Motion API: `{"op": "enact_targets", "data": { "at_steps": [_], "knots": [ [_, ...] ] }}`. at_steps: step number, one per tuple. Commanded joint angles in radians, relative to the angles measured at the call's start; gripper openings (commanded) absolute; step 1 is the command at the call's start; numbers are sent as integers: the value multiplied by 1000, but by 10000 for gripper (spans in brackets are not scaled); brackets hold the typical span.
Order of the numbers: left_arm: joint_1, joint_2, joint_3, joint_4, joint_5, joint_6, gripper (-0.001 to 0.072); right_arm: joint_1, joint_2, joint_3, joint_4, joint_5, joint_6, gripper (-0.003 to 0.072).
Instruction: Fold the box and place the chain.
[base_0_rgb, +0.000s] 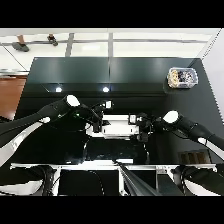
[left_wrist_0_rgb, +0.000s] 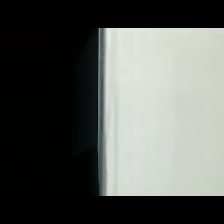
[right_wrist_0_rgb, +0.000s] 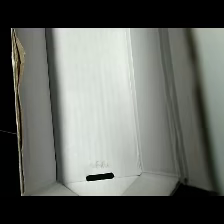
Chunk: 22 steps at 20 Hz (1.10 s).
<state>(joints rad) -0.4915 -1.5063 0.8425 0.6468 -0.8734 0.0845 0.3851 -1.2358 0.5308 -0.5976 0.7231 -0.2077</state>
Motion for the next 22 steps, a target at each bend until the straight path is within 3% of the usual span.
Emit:
{"op": "enact_targets", "data": {
  "at_steps": [1, 11, 13, 14, 16, 18, 19, 20, 21, 22],
  "knots": [
    [0, 0, 0, 0, 0, 1, 29, -2, 0, 0, -4, 10, 5, 708],
    [0, 0, 0, -1, 0, 1, 29, 22, -10, 0, -2, -35, 5, 706],
    [0, 0, 0, -1, -1, -6, 29, 22, -10, 0, -2, -35, 6, 532],
    [0, 0, 0, -1, -3, -6, 29, 22, -10, 0, -1, -35, 6, 531],
    [0, 2, 2, 0, -15, -6, 29, 22, -10, 0, -2, -35, 6, 360],
    [2, 7, 17, 0, -46, -6, 35, 22, -10, 0, -2, -35, 6, 337],
    [4, 14, 29, 2, -67, -6, 135, 22, -10, 0, -1, -35, 6, 337],
    [8, 26, 43, 6, -90, -7, 344, 22, -10, 0, -2, -35, 6, 337],
    [13, 39, 59, 15, -113, -23, 494, 22, -10, 0, -2, -39, 11, 337],
    [19, 55, 76, 42, -140, -66, 570, 22, -10, 0, -1, -56, 25, 337]
  ]
}}
